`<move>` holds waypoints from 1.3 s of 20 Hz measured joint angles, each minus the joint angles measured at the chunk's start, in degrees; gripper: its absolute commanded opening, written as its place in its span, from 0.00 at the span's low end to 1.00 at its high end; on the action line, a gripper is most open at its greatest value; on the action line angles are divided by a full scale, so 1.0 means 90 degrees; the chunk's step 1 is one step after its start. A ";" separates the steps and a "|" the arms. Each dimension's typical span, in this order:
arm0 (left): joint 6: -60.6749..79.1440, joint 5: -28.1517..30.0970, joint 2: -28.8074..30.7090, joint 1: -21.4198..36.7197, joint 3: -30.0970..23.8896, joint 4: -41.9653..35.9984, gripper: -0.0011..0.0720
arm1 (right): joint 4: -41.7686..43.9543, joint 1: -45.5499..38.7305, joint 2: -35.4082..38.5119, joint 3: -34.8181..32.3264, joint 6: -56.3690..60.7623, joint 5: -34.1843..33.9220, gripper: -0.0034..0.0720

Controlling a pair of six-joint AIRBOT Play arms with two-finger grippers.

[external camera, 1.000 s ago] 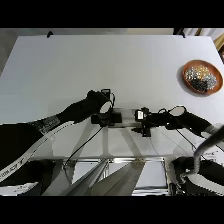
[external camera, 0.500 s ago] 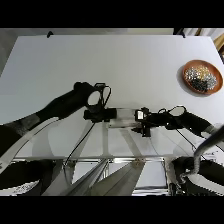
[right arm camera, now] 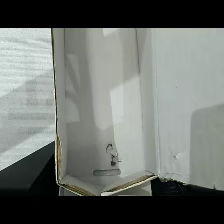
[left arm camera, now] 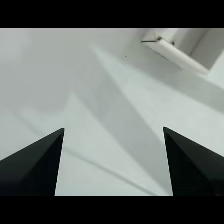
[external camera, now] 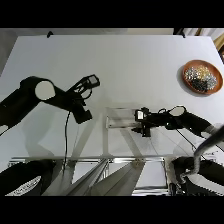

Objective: Fold the box and place the chain.

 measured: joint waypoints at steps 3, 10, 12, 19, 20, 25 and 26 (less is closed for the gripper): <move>0.3368 0.0452 -0.0136 0.0342 -0.0818 -0.1316 0.97 | 0.0000 0.0000 0.0000 0.0000 0.0000 0.0000 0.58; 0.6501 0.1207 -0.1280 0.0206 -0.1324 -0.3262 0.98 | 0.0000 0.0000 0.0000 0.0000 0.0002 0.0002 0.58; 0.6717 0.1362 -0.1418 0.0085 -0.1350 -0.3415 0.98 | 0.0002 0.0000 0.0000 0.0000 0.0002 0.0002 0.58; 0.6581 0.1634 -0.1654 -0.0129 -0.1377 -0.3747 0.98 | 0.0000 0.0000 0.0000 0.0000 0.0002 0.0002 0.58; 0.6538 0.1664 -0.1695 -0.0180 -0.1377 -0.3786 0.98 | 0.0002 0.0000 0.0000 0.0000 0.0002 0.0000 0.58; 0.6424 0.1916 -0.1909 -0.0403 -0.1377 -0.4143 0.98 | 0.0002 0.0000 0.0000 0.0000 0.0000 0.0002 0.58; 0.6411 0.1960 -0.1936 -0.0425 -0.1377 -0.4211 0.98 | 0.0002 0.0000 0.0000 0.0000 0.0000 0.0002 0.58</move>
